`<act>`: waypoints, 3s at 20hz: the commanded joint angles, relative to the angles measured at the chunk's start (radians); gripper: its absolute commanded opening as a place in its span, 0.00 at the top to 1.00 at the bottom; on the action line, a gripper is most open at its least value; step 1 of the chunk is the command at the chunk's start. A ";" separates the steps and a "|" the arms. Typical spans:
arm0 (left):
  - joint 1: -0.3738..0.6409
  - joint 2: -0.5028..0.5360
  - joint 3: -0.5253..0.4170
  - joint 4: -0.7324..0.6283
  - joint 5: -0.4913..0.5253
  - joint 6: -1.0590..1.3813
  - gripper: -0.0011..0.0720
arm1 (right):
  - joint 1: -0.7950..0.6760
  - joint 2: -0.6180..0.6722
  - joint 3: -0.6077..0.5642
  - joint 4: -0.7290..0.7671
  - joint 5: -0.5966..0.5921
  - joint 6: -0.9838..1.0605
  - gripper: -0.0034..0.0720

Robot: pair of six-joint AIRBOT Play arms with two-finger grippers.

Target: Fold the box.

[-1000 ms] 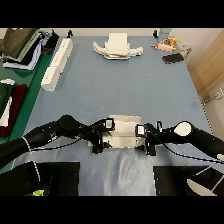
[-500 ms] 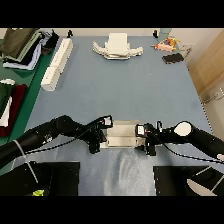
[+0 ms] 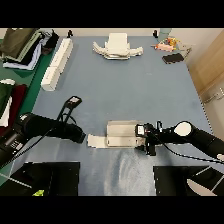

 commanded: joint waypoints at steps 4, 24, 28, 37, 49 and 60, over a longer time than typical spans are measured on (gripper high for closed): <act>0.097 -0.070 -0.093 -0.223 0.019 -0.119 0.97 | 0.000 0.001 0.001 0.000 0.000 0.000 0.29; -0.122 -0.189 -0.033 -0.397 0.235 -0.134 0.91 | 0.000 0.001 0.001 0.000 0.000 0.000 0.29; -0.123 -0.189 -0.032 -0.398 0.218 -0.140 0.41 | 0.000 0.001 0.001 0.000 0.000 0.000 0.29; -0.127 -0.192 -0.032 -0.445 0.259 -0.147 0.41 | 0.000 0.001 0.001 0.000 0.000 0.000 0.29; -0.415 -0.303 0.080 -0.059 0.329 -0.782 0.41 | 0.000 0.001 0.001 0.000 0.000 0.000 0.29; -0.571 -0.498 0.281 0.174 0.201 -1.113 0.41 | 0.000 0.001 0.001 0.000 0.000 0.000 0.29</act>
